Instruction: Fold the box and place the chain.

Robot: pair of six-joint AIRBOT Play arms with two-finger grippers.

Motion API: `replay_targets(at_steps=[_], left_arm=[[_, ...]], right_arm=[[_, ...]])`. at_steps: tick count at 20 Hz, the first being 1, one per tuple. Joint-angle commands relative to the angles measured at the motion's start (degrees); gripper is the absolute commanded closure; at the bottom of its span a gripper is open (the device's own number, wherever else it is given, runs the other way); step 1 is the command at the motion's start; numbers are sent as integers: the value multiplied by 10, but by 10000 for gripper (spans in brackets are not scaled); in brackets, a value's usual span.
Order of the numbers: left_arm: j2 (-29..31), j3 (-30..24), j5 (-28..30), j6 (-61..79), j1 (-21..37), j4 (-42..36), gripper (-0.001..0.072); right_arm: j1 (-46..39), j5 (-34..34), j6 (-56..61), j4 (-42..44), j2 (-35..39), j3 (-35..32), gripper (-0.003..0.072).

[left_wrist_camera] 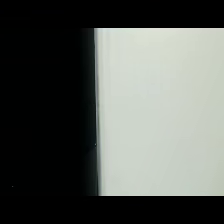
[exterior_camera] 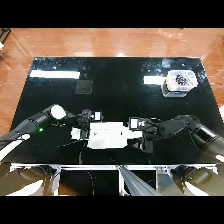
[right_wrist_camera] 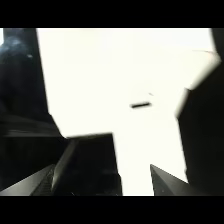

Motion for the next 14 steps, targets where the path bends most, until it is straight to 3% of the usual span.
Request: replay_targets(at_steps=[1,14], left_arm=[[0,0,-1,-1,0,0,686],[0,0,-1,-1,0,0,686]], right_arm=[[29,5,-44,21,-32,0,-8],[88,114,-58,57,-94,0,-7]])
